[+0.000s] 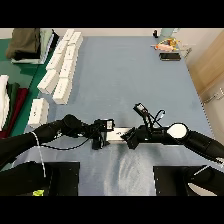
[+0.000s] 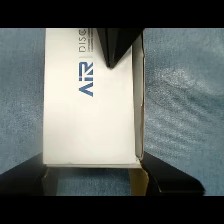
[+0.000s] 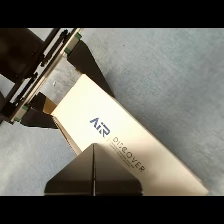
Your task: Fold the box.
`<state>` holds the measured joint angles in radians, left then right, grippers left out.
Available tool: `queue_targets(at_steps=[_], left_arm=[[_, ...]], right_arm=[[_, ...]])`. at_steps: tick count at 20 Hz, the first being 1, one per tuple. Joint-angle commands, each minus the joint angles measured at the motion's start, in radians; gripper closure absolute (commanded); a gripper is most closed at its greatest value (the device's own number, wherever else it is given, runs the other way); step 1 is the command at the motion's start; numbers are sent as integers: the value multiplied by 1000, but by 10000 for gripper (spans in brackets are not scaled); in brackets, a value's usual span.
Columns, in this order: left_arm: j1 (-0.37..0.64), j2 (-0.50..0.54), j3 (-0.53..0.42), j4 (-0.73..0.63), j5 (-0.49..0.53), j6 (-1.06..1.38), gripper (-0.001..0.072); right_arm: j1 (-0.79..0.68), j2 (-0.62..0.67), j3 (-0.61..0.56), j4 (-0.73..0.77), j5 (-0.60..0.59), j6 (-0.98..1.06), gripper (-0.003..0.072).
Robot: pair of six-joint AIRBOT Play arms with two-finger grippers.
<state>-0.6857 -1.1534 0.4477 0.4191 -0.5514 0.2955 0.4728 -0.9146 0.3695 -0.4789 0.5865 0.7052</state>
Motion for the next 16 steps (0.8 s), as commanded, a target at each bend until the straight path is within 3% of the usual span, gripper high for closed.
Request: queue_targets(at_steps=[1,16], left_arm=[[0,0,0,0,1,1,245],[0,0,0,0,1,1,245]], right_arm=[[1,-31,-1,-14,6,0,685],[1,-5,12,-40,-3,1,674]])
